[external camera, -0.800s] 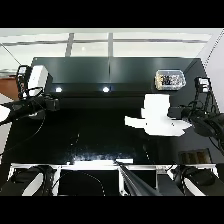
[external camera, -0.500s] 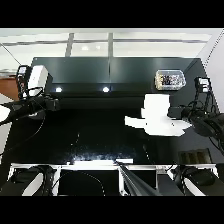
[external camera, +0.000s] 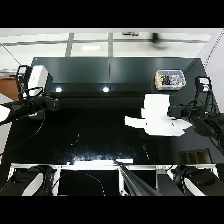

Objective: Fold the box and place the chain.

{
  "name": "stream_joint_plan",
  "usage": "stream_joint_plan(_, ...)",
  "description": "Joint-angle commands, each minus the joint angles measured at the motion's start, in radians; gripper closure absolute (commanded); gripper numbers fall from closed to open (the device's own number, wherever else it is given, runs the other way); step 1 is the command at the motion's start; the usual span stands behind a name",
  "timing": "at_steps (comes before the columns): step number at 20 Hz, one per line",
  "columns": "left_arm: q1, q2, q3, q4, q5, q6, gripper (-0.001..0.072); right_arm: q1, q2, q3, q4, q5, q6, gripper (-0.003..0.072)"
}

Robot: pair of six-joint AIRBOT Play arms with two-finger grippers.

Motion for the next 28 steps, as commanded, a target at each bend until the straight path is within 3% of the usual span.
stream_joint_plan(1,0.001,0.001,0.000,-0.003,0.000,0.000,0.0679,0.001,0.001,0.000,0.000,0.100,0.000,0.0666)
stream_joint_plan(2,0.001,0.001,0.000,-0.003,0.000,0.000,0.0679,0.001,0.001,0.000,0.000,0.108,0.000,0.0665)
stream_joint_plan(3,0.001,0.001,0.000,-0.005,0.002,0.000,0.0679,-0.001,0.001,0.000,-0.001,0.107,0.000,0.0593)
stream_joint_plan(4,0.001,0.001,0.000,-0.015,0.007,0.000,0.0679,-0.004,0.001,0.000,0.000,0.093,0.000,0.0112)
stream_joint_plan(5,0.001,0.001,0.000,-0.032,0.022,0.000,0.0679,-0.004,0.001,0.000,-0.003,0.071,-0.014,-0.0034)
stream_joint_plan(6,0.001,0.001,0.000,-0.034,0.047,0.000,0.0675,-0.017,0.001,0.006,-0.027,0.030,-0.022,-0.0034)
stream_joint_plan(7,0.001,0.001,0.000,-0.039,0.063,-0.001,0.0606,-0.050,0.000,0.021,-0.055,-0.032,-0.015,-0.0034)
stream_joint_plan(9,0.001,0.000,0.000,-0.042,0.070,-0.010,0.0007,-0.217,-0.003,0.050,-0.093,-0.126,-0.029,-0.0034)
stream_joint_plan(11,0.000,-0.001,0.000,-0.045,0.048,-0.013,0.0004,-0.474,-0.031,0.081,0.026,-0.136,-0.183,-0.0034)
stream_joint_plan(14,0.000,-0.001,0.000,-0.057,0.017,-0.013,0.0004,-0.862,-0.162,0.122,0.453,-0.174,-0.583,-0.0034)
stream_joint_plan(17,0.001,-0.002,0.000,-0.060,0.006,-0.014,0.0004,-1.080,-0.370,0.143,0.762,-0.364,-0.921,-0.0034)
stream_joint_plan(20,0.000,-0.008,0.000,-0.063,0.000,-0.014,0.0004,-1.098,-0.558,0.194,0.856,-0.506,-1.036,-0.0031)
stream_joint_plan(27,0.001,-0.041,-0.001,-0.109,-0.003,-0.014,0.0005,-0.966,-0.673,0.312,0.824,-0.483,-1.052,-0.0024)
stream_joint_plan(28,0.000,-0.050,-0.001,-0.109,-0.003,-0.014,0.0005,-0.943,-0.678,0.312,0.789,-0.492,-1.051,0.0133)
